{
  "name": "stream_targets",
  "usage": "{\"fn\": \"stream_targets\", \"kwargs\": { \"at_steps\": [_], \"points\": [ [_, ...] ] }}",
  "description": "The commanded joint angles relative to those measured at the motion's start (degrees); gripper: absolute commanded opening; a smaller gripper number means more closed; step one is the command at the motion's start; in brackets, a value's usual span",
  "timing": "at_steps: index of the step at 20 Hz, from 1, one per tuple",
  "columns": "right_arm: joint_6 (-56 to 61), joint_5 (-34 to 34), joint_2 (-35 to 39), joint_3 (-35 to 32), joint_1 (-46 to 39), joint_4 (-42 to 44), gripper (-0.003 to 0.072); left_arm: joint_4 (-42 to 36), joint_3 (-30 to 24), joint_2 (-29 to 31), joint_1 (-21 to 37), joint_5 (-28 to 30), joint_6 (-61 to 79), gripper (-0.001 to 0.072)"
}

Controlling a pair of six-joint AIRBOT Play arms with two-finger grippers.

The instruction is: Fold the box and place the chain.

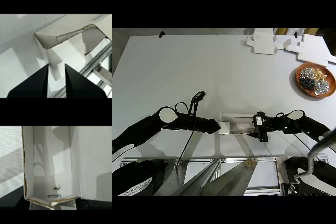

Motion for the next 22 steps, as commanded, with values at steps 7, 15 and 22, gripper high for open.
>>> {"fn": "stream_targets", "kwargs": {
  "at_steps": [7, 15, 22],
  "points": [
    [0.0, 0.02, 0.04, 0.07, -0.02, 0.0, 0.0339, 4.22, 2.32, -0.02, -3.65, 2.05, -2.05, 0.0292],
    [0.0, 0.02, 0.04, 0.07, -0.02, 0.0, 0.0339, 19.61, 10.67, -4.9, -10.14, 0.46, -18.34, 0.0292],
    [0.0, 0.02, 0.04, 0.07, -0.02, 0.0, 0.0339, 32.5, 15.78, -8.33, -13.14, -3.96, -33.22, 0.0292]
  ]
}}
